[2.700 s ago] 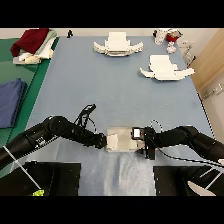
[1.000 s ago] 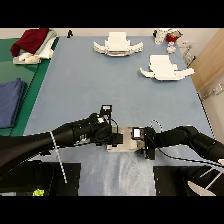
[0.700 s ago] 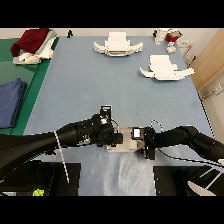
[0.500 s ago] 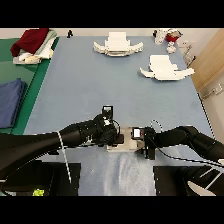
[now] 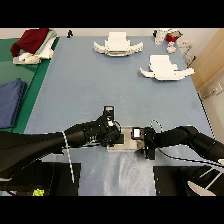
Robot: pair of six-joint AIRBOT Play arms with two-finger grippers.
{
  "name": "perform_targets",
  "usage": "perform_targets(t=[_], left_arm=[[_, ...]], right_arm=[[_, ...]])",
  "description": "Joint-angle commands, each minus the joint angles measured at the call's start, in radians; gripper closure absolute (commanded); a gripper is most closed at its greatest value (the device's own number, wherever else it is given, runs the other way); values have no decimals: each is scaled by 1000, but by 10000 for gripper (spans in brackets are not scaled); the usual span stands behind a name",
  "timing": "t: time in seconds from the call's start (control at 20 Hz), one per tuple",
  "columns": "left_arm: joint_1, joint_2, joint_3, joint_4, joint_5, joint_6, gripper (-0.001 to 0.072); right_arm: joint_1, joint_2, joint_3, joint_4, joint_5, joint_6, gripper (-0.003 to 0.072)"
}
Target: Fold the box.
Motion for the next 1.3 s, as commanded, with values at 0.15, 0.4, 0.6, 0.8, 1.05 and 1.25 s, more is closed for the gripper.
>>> perform_targets(t=[0.15,0.4,0.6,0.8,1.05,1.25], left_arm=[[0,-2,1,-6,-3,3,356],[0,-2,1,-6,-3,2,54],[0,-3,1,-7,3,2,56],[-5,-2,1,-27,7,3,141],[-25,-3,26,-19,-23,10,242],[-25,-3,32,-19,-26,-23,243]], right_arm=[[0,-1,0,0,1,0,168],[0,-1,0,0,1,0,168],[0,-1,0,0,1,0,168],[0,-1,0,0,1,0,168],[0,-1,0,0,1,0,168],[0,-1,0,0,1,0,168]])
